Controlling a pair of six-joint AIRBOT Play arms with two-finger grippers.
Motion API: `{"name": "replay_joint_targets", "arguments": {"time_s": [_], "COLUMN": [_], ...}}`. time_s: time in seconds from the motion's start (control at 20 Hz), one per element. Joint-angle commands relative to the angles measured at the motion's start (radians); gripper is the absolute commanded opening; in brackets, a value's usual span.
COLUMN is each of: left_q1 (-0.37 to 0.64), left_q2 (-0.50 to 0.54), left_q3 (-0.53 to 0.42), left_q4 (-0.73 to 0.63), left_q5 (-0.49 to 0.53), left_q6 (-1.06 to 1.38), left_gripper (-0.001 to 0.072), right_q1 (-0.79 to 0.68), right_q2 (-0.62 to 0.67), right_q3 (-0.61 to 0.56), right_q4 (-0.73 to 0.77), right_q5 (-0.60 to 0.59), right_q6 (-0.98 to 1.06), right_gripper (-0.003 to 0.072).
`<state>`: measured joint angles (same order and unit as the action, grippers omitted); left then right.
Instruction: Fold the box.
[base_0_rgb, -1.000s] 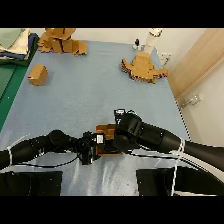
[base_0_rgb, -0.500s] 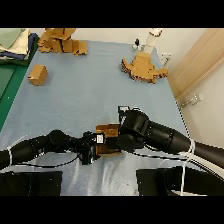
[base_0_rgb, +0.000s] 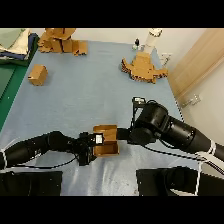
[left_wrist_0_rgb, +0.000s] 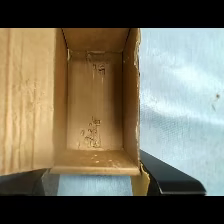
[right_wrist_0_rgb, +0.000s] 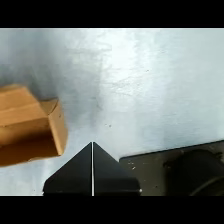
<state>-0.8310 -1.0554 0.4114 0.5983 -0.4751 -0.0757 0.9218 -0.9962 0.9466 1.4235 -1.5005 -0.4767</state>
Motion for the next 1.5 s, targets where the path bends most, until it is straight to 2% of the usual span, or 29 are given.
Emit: {"name": "replay_joint_targets", "arguments": {"time_s": [0.0, 0.1, 0.2, 0.3, 0.35, 0.5, 0.6, 0.65, 0.8, 1.1, 1.2, 1.35, 1.45], "left_q1": [0.0, 0.0, 0.0, -0.001, -0.001, -0.001, -0.001, -0.001, -0.001, -0.001, -0.001, -0.001, -0.001], "left_q2": [0.016, 0.016, 0.016, 0.016, 0.016, 0.016, 0.016, 0.016, 0.016, 0.016, 0.016, 0.016, 0.016], "left_q3": [-0.001, -0.001, -0.001, -0.001, -0.001, -0.001, -0.001, -0.001, -0.001, -0.001, -0.001, -0.001, -0.001], "left_q4": [0.124, 0.124, 0.124, 0.124, 0.124, 0.123, 0.123, 0.123, 0.123, 0.123, 0.123, 0.123, 0.123], "left_q5": [-0.025, -0.024, -0.025, -0.025, -0.025, -0.023, -0.023, -0.023, -0.024, -0.024, -0.024, -0.024, -0.024], "left_q6": [-0.105, -0.105, -0.105, -0.105, -0.105, -0.105, -0.105, -0.105, -0.105, -0.105, -0.105, -0.105, -0.105], "left_gripper": [0.0363, 0.0363, 0.0363, 0.0364, 0.0364, 0.0363, 0.0363, 0.0363, 0.0364, 0.0363, 0.0363, 0.0363, 0.0364], "right_q1": [-0.082, -0.167, -0.305, -0.485, -0.579, -0.74, -0.758, -0.755, -0.716, -0.592, -0.54, -0.462, -0.421], "right_q2": [0.01, 0.01, 0.009, -0.02, -0.06, -0.232, -0.339, -0.39, -0.463, -0.362, -0.31, -0.198, -0.14], "right_q3": [-0.012, -0.032, -0.069, -0.122, -0.145, -0.155, -0.152, -0.152, -0.161, -0.229, -0.26, -0.309, -0.33], "right_q4": [-0.008, 0.061, 0.233, 0.514, 0.696, 1.047, 1.221, 1.299, 1.331, 1.292, 1.253, 1.112, 1.049], "right_q5": [0.028, 0.14, 0.329, 0.492, 0.529, 0.483, 0.407, 0.328, 0.109, 0.08, 0.144, 0.336, 0.406], "right_q6": [-0.078, -0.192, -0.38, -0.624, -0.784, -1.208, -1.463, -1.583, -1.751, -1.87, -1.893, -1.888, -1.888], "right_gripper": [0.0006, 0.0005, 0.0004, 0.0004, 0.0004, 0.0004, 0.0004, 0.0003, 0.0003, 0.0004, 0.0003, 0.0004, 0.0004]}}
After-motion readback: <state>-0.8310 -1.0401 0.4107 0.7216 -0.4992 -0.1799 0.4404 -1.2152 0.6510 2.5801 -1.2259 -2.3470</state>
